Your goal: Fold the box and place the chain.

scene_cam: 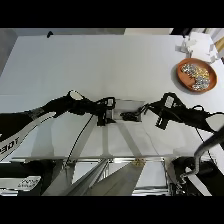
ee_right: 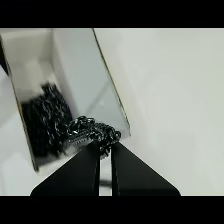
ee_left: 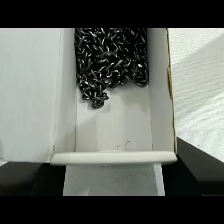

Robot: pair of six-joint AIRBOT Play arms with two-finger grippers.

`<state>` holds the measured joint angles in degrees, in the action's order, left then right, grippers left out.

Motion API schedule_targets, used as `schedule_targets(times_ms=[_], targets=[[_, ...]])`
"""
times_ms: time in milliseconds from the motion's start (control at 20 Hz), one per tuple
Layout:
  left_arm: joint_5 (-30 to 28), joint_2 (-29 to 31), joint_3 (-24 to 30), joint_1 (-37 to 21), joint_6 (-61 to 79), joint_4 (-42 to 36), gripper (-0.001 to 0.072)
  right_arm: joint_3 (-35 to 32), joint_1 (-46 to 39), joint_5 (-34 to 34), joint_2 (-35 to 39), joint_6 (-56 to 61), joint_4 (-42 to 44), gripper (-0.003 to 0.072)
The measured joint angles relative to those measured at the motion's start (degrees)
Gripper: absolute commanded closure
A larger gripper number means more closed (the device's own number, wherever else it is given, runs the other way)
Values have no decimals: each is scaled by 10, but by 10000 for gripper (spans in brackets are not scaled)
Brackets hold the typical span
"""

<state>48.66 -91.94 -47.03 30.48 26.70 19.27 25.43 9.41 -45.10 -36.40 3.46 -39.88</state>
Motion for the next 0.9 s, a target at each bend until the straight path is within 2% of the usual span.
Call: schedule_targets(times_ms=[250,550,750,900], targets=[[0,0,0,0,0,0,699,56,0,-48,12,13,66,668],[0,0,0,0,0,0,699,92,6,-63,8,16,135,668],[0,0,0,0,0,0,699,96,34,-66,-28,17,150,667],[0,0,0,0,0,0,699,97,56,-65,-71,17,125,666]])
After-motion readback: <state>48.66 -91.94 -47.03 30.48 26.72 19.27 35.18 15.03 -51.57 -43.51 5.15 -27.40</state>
